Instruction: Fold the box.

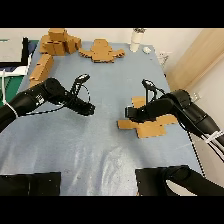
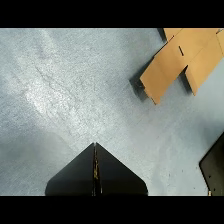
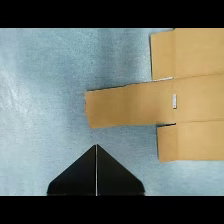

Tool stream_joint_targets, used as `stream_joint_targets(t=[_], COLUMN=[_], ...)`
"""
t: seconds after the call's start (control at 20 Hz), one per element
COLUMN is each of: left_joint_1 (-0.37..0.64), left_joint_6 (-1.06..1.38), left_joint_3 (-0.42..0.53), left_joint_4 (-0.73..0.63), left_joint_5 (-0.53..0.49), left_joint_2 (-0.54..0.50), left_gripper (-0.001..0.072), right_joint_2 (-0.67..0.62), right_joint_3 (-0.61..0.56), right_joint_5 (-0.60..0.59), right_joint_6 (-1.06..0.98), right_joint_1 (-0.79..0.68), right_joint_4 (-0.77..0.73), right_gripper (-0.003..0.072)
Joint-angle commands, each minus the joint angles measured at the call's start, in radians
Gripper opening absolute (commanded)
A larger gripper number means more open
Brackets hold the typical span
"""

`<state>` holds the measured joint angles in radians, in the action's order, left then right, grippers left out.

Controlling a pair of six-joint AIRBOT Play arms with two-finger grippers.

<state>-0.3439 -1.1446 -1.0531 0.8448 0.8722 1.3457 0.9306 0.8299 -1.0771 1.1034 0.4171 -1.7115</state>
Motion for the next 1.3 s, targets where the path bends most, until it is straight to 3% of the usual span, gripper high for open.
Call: stream_joint_targets(t=[0.0,0.25,0.3,0.35,0.55,0.65,0.7,0.95,1.25], left_joint_1=[0.001,0.001,0.001,0.001,0.001,0.001,0.001,0.001,0.001], left_joint_6=[0.000,0.000,0.000,0.000,0.000,0.000,0.000,0.000,0.000], left_joint_3=[-0.001,-0.001,-0.001,-0.001,-0.001,-0.001,-0.001,-0.001,-0.001], left_joint_4=[0.000,0.000,0.000,0.000,0.000,0.000,0.000,-0.006,-0.007], left_joint_5=[0.000,0.000,0.000,0.000,0.000,-0.001,0.000,-0.014,-0.025], left_joint_2=[0.001,0.001,0.001,0.001,0.001,0.001,0.001,0.001,0.001], left_gripper=[0.0017,0.0017,0.0017,0.0017,0.0017,0.0017,0.0017,0.0017,0.0017], right_joint_2=[-0.001,-0.002,-0.001,-0.001,-0.001,0.015,0.036,0.219,0.437], right_joint_3=[0.002,0.018,0.035,0.056,0.110,0.111,0.111,0.114,0.186], right_joint_5=[-0.006,-0.038,-0.080,-0.132,-0.216,-0.182,-0.158,-0.035,-0.062], right_joint_6=[-0.004,-0.004,-0.004,-0.003,0.159,0.315,0.409,0.779,0.886], right_joint_1=[0.001,-0.016,-0.047,-0.095,-0.411,-0.611,-0.705,-0.976,-1.033], right_joint_4=[0.002,0.032,0.066,0.111,0.248,0.229,0.194,-0.045,-0.076], right_gripper=[0.0003,0.0014,0.0154,0.0236,0.0246,0.0457,0.0481,0.0481,0.0480])
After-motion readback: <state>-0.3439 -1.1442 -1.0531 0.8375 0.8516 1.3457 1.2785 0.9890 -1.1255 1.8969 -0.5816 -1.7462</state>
